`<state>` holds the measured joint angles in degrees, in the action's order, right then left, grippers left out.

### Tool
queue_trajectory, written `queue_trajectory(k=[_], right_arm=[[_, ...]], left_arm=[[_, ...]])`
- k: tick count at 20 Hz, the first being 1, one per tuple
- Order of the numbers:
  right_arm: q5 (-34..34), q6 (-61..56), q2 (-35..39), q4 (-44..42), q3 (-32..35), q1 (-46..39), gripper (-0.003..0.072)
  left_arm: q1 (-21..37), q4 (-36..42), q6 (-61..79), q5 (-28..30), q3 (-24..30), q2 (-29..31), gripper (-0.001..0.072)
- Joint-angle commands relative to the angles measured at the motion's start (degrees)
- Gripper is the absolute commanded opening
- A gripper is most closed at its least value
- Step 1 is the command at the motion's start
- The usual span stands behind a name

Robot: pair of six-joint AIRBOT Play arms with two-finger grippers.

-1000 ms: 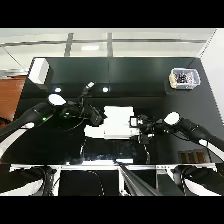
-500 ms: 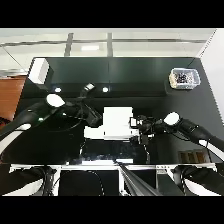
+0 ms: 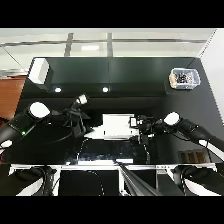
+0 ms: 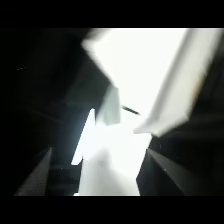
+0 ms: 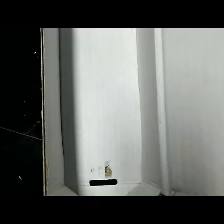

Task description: Fold the box and place the chain.

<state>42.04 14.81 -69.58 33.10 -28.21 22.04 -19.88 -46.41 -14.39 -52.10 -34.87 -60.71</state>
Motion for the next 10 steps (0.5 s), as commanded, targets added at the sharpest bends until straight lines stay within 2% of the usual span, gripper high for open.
queue_trajectory(k=[1, 2, 10], right_arm=[[-0.02, -0.02, -0.04, -0.02, 0.0, 0.04, 0.0169], [-0.02, -0.02, -0.04, -0.02, 0.0, 0.04, 0.0169], [-0.02, -0.04, -0.04, -0.04, 0.0, 0.04, 0.0169]], left_arm=[[-4.59, -6.71, 12.7, 6.1, 0.76, 0.55, 0.0711], [-5.95, -8.66, 12.7, 6.69, 0.48, 0.35, 0.071], [-8.09, -0.63, 12.76, 4.02, 0.17, -3.74, 0.0707]])
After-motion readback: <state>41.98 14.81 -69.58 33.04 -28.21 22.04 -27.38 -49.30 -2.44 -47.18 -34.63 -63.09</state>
